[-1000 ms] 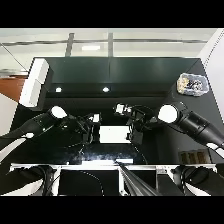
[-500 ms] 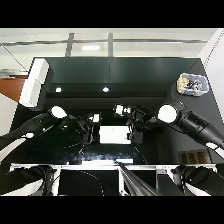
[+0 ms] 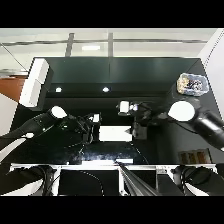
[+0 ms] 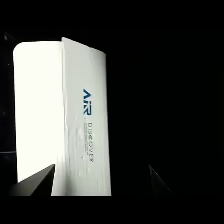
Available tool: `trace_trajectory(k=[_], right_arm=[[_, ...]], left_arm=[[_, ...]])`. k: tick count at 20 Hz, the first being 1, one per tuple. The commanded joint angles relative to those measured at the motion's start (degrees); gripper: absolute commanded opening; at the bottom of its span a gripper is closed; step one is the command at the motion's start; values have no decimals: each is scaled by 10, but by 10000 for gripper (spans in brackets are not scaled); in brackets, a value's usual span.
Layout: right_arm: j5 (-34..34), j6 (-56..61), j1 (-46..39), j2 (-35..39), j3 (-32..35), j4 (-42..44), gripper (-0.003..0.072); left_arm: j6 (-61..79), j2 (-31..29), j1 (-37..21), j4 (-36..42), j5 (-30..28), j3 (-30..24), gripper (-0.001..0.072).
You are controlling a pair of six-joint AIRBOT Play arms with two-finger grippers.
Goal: Fold the box and place the chain.
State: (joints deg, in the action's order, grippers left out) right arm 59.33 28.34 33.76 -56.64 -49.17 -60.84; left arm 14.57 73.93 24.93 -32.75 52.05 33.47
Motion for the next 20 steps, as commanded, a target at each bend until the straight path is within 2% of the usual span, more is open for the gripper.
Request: trace_trajectory(k=[1,3,6,7,11,20], right_arm=[[46,73,-53,60,-5,-21,704],[31,46,-72,60,27,61,704],[-86,-137,-32,46,113,176,704],[-111,-174,-13,40,129,185,703],[-106,-203,21,7,131,187,703],[-101,-206,21,-5,131,189,703]], left_arm=[[0,0,0,0,0,0,531],[0,0,0,0,0,0,531],[0,0,0,0,0,0,531],[0,0,0,0,0,0,531],[0,0,0,0,0,0,531],[0,0,0,0,0,0,531]])
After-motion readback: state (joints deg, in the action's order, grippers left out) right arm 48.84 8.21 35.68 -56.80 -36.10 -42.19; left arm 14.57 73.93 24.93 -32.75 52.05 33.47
